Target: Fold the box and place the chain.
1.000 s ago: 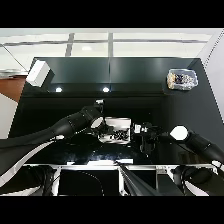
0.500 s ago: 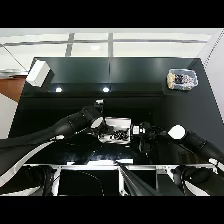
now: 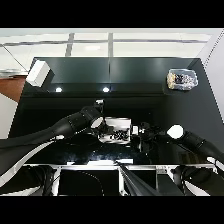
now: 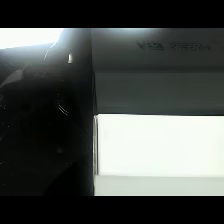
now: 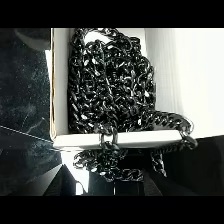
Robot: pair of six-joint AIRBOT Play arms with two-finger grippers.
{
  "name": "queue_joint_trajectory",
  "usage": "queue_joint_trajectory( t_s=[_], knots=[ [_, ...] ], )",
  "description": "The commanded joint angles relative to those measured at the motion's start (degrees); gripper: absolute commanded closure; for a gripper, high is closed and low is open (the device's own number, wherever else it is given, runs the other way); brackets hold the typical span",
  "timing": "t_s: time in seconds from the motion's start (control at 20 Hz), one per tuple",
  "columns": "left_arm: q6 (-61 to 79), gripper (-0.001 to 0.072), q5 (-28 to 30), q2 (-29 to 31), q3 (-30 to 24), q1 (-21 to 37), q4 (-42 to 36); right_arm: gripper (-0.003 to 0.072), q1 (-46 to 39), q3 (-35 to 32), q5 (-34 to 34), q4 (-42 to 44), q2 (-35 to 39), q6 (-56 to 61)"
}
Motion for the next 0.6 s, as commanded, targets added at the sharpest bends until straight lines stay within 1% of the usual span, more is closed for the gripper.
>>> queue_joint_trajectory(
  t_s=[0.0, 0.4, 0.45, 0.5, 0.55],
  knots=[
    [0.0, 0.0679, 0.0, 0.0, 0.0, 0.0, 0.0, 0.0152, 0.0, 0.0, -0.6, 0.0, -0.5, -0.1],
    [0.0, 0.0679, 0.0, 0.0, 0.0, 0.0, 0.0, 0.0155, 0.0, 0.0, -0.8, 0.1, -0.9, -0.1],
    [0.0, 0.0679, 0.0, 0.0, 0.0, 0.0, 0.0, 0.029, 0.0, 0.0, -0.8, 0.1, -0.9, -0.1],
    [0.0, 0.0679, 0.0, 0.0, 0.0, 0.0, 0.0, 0.038, 0.0, 0.0, -0.8, 0.0, -0.9, -0.1],
    [0.0, 0.0679, -0.1, 0.0, 0.0, 0.0, 0.0, 0.0391, 0.0, 0.0, -0.8, 0.0, -0.9, -0.1]
  ],
)
